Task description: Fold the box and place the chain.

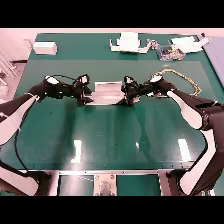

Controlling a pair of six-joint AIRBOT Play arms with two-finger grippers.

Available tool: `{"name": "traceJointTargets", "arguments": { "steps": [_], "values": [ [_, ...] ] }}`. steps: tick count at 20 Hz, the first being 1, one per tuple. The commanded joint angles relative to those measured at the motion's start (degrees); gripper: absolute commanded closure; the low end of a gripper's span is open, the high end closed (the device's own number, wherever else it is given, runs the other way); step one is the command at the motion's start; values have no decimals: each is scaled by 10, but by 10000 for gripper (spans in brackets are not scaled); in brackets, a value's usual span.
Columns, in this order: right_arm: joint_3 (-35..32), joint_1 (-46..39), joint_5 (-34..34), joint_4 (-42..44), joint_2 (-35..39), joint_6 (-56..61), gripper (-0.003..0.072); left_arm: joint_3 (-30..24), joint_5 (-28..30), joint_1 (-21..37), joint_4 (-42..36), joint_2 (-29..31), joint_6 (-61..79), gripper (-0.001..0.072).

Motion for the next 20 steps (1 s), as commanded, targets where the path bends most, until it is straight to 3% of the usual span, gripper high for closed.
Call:
{"name": "traceJointTargets", "arguments": {
  "steps": [1, 2, 8, 13, 20],
  "values": [
    [0, 0, 0, 0, 0, 0, 94, 0, 19, -6, 1, 0, 3, 245],
    [0, 0, 0, 0, 0, 0, 94, 0, 19, -6, 1, -1, 3, 359],
    [0, 0, 0, 0, 0, 0, 94, 0, 20, -19, -24, -22, 4, 361],
    [0, 0, 0, 0, 0, 0, 94, 0, 56, -38, -26, -25, 9, 362],
    [0, 0, 0, 0, 0, 0, 94, 0, 50, -38, -72, -25, 24, 362]
  ]
}}
